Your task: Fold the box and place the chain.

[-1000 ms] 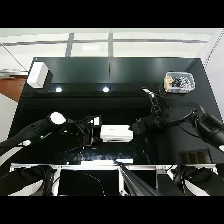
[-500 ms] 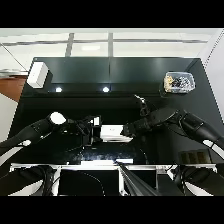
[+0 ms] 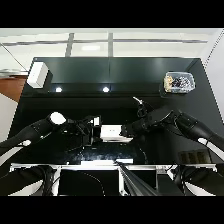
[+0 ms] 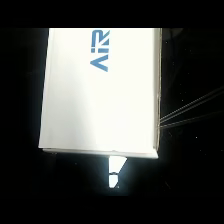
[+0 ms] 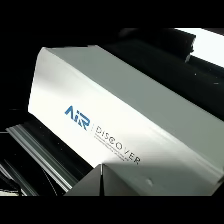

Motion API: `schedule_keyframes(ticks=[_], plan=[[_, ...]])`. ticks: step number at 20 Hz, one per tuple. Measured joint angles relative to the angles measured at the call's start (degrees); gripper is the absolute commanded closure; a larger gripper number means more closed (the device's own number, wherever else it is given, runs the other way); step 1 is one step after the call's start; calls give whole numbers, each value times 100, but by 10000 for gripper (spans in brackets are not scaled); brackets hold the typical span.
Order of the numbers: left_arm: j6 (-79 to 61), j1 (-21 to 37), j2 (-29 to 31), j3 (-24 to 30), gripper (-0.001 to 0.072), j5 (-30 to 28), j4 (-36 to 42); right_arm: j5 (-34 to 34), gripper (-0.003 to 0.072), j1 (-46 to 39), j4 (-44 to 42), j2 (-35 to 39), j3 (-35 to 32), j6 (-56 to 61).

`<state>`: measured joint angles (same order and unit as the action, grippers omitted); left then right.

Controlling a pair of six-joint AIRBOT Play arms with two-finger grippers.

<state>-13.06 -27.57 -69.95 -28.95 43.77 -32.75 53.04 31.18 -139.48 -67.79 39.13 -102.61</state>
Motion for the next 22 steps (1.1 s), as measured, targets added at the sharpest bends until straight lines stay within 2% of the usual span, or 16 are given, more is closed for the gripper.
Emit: schedule_keyframes(ticks=[12,15,16,17,18,22], plan=[[2,0,0,0,314,2,0,-7,662,-2,151,-197,9,-50],[15,4,11,0,301,2,9,201,662,-127,358,-46,240,-157],[15,7,39,2,278,11,-2,291,662,-232,328,66,398,-195],[20,9,83,2,111,13,-39,483,662,-352,236,199,557,-247],[46,9,157,2,0,15,-92,745,662,-507,275,339,713,-284],[632,90,682,2,0,26,-409,1436,662,-1462,518,1001,1200,-378]])
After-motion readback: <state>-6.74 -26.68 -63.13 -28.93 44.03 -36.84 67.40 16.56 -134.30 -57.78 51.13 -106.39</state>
